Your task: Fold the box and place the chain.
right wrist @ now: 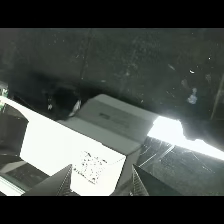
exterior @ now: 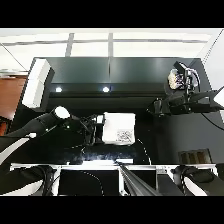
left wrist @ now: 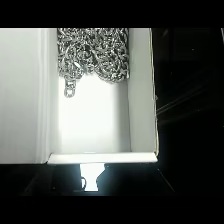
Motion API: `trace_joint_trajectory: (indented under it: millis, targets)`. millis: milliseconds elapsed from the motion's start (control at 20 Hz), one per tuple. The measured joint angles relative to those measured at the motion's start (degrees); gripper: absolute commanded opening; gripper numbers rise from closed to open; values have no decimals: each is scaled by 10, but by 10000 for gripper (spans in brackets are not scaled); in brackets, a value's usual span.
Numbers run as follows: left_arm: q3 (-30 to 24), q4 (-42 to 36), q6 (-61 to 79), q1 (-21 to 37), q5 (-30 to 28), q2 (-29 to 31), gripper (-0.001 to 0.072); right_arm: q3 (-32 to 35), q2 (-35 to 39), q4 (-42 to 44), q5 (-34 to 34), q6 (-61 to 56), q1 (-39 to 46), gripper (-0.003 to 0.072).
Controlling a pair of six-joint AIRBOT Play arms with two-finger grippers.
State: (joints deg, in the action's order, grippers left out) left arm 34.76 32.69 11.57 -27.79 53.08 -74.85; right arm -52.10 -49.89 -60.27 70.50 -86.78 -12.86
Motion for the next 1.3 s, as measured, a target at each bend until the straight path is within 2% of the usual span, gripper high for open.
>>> trace_joint_trajectory:
  millis: [50, 100, 250, 450, 650, 800, 950, 1150, 1300]
  targets:
    - [0, -1, 0, 0, 0, -1, 494, 0, 0, -2, -1, 0, 0, 609]
    - [0, -1, 0, -1, -1, -1, 494, 1, -1, -6, -3, 0, 0, 713]
    - [0, -2, 0, -1, -1, -3, 484, 3, -17, -14, -23, 14, -2, 714]
    - [0, -2, -1, -1, -6, -3, 483, 4, -78, -16, -111, 74, -4, 719]
    - [0, -2, 0, -1, -14, -3, 484, 4, -153, 44, -174, 153, -7, 710]
    - [0, -2, 0, -1, -16, -3, 484, 4, -191, 97, -143, 261, -24, 711]
    - [0, -2, 0, -1, -17, -3, 485, -1, -198, 121, -65, 352, -35, 710]
    - [0, -2, 0, -1, -19, -3, 490, 3, -170, 114, 7, 393, -51, 710]
    - [0, -2, 0, -1, -19, -3, 490, 32, -141, 104, 10, 402, -65, 710]
